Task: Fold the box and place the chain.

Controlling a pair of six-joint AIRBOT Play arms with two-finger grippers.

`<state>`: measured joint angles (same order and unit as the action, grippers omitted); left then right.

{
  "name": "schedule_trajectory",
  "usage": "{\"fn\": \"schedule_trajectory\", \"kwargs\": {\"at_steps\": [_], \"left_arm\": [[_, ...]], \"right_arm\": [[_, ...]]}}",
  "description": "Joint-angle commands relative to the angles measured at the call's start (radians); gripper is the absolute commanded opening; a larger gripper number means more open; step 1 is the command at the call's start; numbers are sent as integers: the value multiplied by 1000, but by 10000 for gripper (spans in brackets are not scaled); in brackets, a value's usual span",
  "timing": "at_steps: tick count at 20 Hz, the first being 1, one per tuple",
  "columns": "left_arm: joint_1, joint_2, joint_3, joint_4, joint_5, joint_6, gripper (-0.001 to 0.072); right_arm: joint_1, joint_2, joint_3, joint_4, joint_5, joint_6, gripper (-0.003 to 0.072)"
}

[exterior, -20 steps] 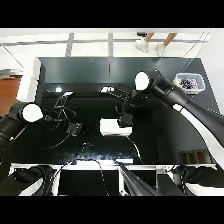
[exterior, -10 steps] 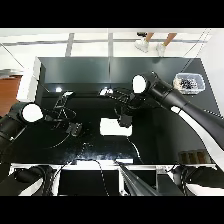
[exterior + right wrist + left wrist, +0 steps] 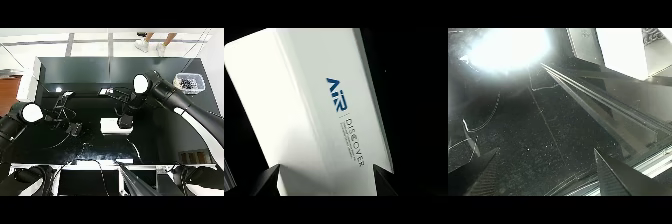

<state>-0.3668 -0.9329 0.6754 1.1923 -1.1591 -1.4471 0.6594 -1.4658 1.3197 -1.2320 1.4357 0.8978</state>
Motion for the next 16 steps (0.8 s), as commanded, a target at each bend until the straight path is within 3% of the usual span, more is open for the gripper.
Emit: {"fn": "schedule_trajectory", "kwargs": {"at_steps": [1,16], "left_arm": [[1,1,0,1,-1,0,699],[1,1,0,1,4,0,699]], "right_arm": [[30,11,-16,-69,-7,21,703],[92,2,-28,-134,-116,42,702]]}}
